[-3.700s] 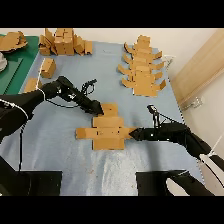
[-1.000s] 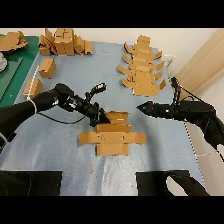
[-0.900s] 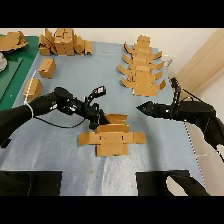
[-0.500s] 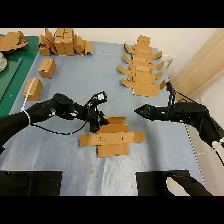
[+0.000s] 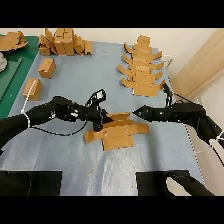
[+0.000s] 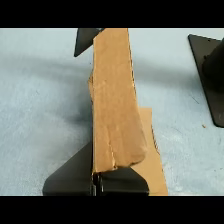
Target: Fold the box.
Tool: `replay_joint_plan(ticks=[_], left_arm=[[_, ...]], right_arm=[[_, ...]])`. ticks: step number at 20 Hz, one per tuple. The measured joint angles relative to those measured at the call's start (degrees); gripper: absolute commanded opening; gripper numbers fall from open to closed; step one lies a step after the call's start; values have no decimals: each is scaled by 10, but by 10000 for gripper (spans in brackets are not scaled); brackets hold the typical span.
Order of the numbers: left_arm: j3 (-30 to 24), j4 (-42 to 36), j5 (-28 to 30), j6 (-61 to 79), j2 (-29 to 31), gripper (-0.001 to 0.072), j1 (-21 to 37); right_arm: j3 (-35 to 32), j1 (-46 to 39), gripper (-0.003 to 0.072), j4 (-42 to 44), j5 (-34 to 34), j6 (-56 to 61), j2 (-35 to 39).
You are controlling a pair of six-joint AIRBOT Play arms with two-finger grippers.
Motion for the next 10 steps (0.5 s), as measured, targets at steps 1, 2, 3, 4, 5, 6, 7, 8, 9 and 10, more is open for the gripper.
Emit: replay_joint_plan(ticks=[1, 2, 3, 4, 5, 6, 7, 8, 9, 10], left_arm=[[-3, 3, -1, 7, 1, 14, -1], [-5, 20, -6, 9, 2, 13, -2], [-6, 42, -14, 3, 5, 14, -2], [-7, 61, -21, -9, 11, 14, -3], [-8, 80, -30, -23, 19, 14, -3], [-9, 96, -35, -33, 26, 14, -3], [-9, 111, -40, -43, 33, 14, -3], [-9, 123, -43, -48, 34, 14, -3], [-10, 132, -46, -52, 33, 14, -4], [-10, 135, -47, -52, 29, 14, -4]], right_arm=[[0, 0, 359, 0, 0, 0, 0], [0, 0, 359, 0, 0, 0, 0], [0, 0, 359, 0, 0, 0, 0], [0, 0, 359, 0, 0, 0, 0], [0, 0, 359, 0, 0, 0, 0], [0, 0, 360, 0, 0, 0, 0], [0, 0, 360, 0, 1, 0, 0], [0, 0, 359, 0, 2, 0, -1], [0, 0, 360, 0, 2, -1, -1], [0, 0, 359, 0, 3, -1, -2]])
